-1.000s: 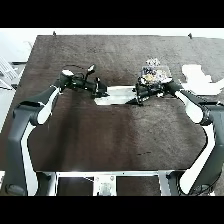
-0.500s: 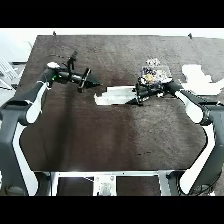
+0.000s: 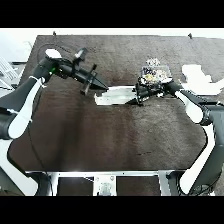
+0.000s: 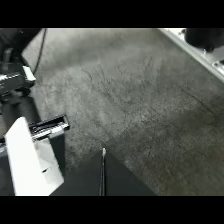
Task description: Fold the box and place the chain.
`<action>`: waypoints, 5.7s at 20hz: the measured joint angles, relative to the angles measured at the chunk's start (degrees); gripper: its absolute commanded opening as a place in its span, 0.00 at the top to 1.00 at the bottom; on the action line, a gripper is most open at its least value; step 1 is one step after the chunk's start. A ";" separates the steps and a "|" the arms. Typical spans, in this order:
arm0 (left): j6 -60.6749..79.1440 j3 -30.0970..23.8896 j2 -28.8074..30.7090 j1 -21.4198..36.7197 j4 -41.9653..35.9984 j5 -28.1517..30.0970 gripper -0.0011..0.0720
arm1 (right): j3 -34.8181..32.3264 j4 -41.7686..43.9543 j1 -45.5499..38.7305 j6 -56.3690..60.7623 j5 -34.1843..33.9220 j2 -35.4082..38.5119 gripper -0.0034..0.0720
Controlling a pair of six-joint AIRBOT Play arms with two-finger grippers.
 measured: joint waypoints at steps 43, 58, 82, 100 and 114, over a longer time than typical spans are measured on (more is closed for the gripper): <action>-3.15 -2.78 -12.04 -5.84 0.13 47.25 0.96 | 0.00 0.02 0.00 0.02 0.02 0.00 0.19; -11.34 12.59 -10.58 1.18 2.05 13.90 0.96 | 0.00 0.00 0.00 0.00 0.00 0.00 0.19; -11.02 -16.79 4.96 -3.69 17.31 41.24 0.17 | 0.00 0.00 0.00 0.00 0.00 0.00 0.19; -11.89 -17.38 2.45 -4.39 22.93 42.80 0.17 | 0.00 0.02 0.00 0.02 -0.02 0.00 0.19; -14.67 -17.38 2.29 -6.16 26.03 45.48 0.45 | 0.00 0.02 0.00 0.02 -0.02 0.00 0.19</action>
